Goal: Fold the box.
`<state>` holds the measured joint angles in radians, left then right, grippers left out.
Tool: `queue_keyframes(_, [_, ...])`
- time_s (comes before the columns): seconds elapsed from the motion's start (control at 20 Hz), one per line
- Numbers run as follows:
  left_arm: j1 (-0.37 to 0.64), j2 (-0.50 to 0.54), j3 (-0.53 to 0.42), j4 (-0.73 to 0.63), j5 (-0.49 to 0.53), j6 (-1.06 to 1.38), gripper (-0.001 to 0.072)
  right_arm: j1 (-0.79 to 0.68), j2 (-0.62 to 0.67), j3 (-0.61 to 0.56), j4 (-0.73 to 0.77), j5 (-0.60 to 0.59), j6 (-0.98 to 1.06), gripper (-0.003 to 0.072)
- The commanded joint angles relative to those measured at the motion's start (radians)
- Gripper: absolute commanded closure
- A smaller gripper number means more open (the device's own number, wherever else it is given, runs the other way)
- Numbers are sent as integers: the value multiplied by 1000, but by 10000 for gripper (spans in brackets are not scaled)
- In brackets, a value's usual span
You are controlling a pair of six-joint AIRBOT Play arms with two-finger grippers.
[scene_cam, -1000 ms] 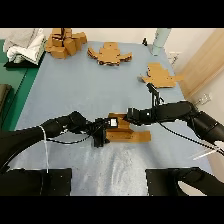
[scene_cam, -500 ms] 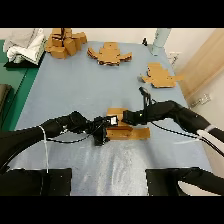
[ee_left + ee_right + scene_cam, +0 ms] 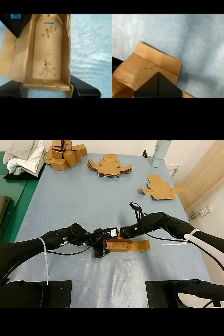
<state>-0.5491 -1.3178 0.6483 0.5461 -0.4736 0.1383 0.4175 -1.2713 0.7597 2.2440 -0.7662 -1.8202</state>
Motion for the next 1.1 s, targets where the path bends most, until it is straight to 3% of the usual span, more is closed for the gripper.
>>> queue_keyframes(0.0, [0, 0, 0, 0, 0, 0, 239, 0, 47, 60, -65, -6, -66, 683])
queue_keyframes(0.25, [0, 0, 0, 1, 1, 0, 239, -12, 249, 78, -341, -134, 18, 684])
queue_keyframes(0.4, [0, 0, 0, 0, 1, 0, 239, -11, 403, 11, -361, -249, -3, 684])
queue_keyframes(0.55, [0, 0, 0, 0, 0, 0, 239, 12, 570, -89, -312, -371, -224, 677])
queue_keyframes(0.6, [0, 0, 0, 0, 1, 0, 239, 18, 601, -115, -314, -412, -292, 477])
queue_keyframes(0.65, [0, 0, 0, 0, 1, 0, 239, 27, 619, -143, -325, -436, -365, 132])
queue_keyframes(0.7, [0, 0, 0, 0, 0, 0, 239, 34, 623, -171, -346, -435, -438, 47])
queue_keyframes(0.85, [0, 0, 0, 0, 2, 0, 239, 33, 589, -229, -404, -289, -607, 30])
queue_keyframes(1.05, [0, 0, 0, 0, 1, 0, 239, 34, 437, -237, -381, -80, -813, 30])
